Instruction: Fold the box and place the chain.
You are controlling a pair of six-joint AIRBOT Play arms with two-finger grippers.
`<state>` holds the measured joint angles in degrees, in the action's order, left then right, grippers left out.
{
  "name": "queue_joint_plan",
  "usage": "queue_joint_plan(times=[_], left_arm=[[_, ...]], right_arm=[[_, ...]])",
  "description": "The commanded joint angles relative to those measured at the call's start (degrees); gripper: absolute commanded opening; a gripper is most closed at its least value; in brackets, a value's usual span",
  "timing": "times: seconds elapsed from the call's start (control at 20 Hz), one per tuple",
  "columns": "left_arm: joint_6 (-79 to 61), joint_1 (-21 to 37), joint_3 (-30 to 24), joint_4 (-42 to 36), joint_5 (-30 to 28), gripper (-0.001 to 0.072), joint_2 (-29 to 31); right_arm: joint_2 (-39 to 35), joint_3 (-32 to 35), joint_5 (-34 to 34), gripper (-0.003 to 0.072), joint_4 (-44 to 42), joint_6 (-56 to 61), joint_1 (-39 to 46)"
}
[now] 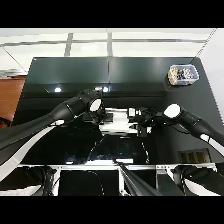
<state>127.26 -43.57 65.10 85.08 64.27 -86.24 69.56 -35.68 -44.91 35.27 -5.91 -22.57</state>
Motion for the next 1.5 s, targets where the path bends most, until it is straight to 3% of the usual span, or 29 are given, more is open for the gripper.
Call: queue_joint_plan(times=[0.0, 0.35, 0.45, 0.5, 0.55, 0.6, 0.65, 0.75, 0.9, 1.05, 1.15, 1.3, 1.45], left_arm=[[0.02, 0.02, 0.07, -0.31, -0.13, 0.0023, 0.04], [0.02, 0.02, 0.07, -0.31, -0.13, 0.0023, 0.04], [0.02, 0.02, 0.07, -0.33, 0.0, 0.0023, 0.04], [0.02, 0.02, 0.07, -0.33, 0.04, 0.0023, 0.04], [0.02, 0.02, 0.07, -0.33, 0.07, 0.0024, 0.04], [0.02, 0.02, 0.07, -0.33, 0.04, 0.0023, 0.04], [0.02, 0.02, 0.07, -0.31, 0.04, 0.0023, 0.04], [0.02, 0.02, 0.07, -0.33, 0.02, 0.0024, 0.04], [0.02, 0.02, 0.07, -0.74, 0.79, 0.0024, 0.07], [0.02, 0.02, 0.07, -1.22, 0.9, 0.0024, 0.09], [0.02, 0.02, 0.07, -1.64, 0.74, 0.0024, 0.09], [0.02, 0.02, 0.07, -1.79, 0.76, 0.0024, 0.09], [0.02, 0.02, 0.07, -1.81, 0.76, 0.0024, 0.09]], right_arm=[[2.21, 0.0, 0.83, 0.0228, -8.52, 0.57, -0.35], [3.39, 0.0, 1.4, 0.0227, -8.22, 1.55, -0.31], [3.39, 0.0, 1.57, 0.0358, -8.2, 2.58, -0.31], [3.39, 0.0, 1.53, 0.0232, -8.11, 3.02, -0.31], [3.39, 0.0, 1.64, 0.0268, -8.22, 3.26, -0.31], [3.39, 0.0, 1.6, 0.038, -8.22, 3.63, -0.31], [3.39, 0.0, 1.46, 0.0347, -8.02, 4.48, -0.31], [2.75, -0.15, 1.36, 0.0013, -6.56, 11.65, -0.13], [-1.97, -4.35, -8.79, 0.0015, 0.0, 38.21, 5.22], [-7.78, -7.34, -21.11, 0.0016, 10.43, 57.11, 18.49], [-8.74, -6.36, -22.34, 0.0016, 13.57, 63.21, 30.05], [-8.11, 1.42, -17.11, 0.0016, 9.29, 73.77, 43.65], [-3.19, 6.97, -23.74, 0.0016, 6.43, 71.1, 43.67]])
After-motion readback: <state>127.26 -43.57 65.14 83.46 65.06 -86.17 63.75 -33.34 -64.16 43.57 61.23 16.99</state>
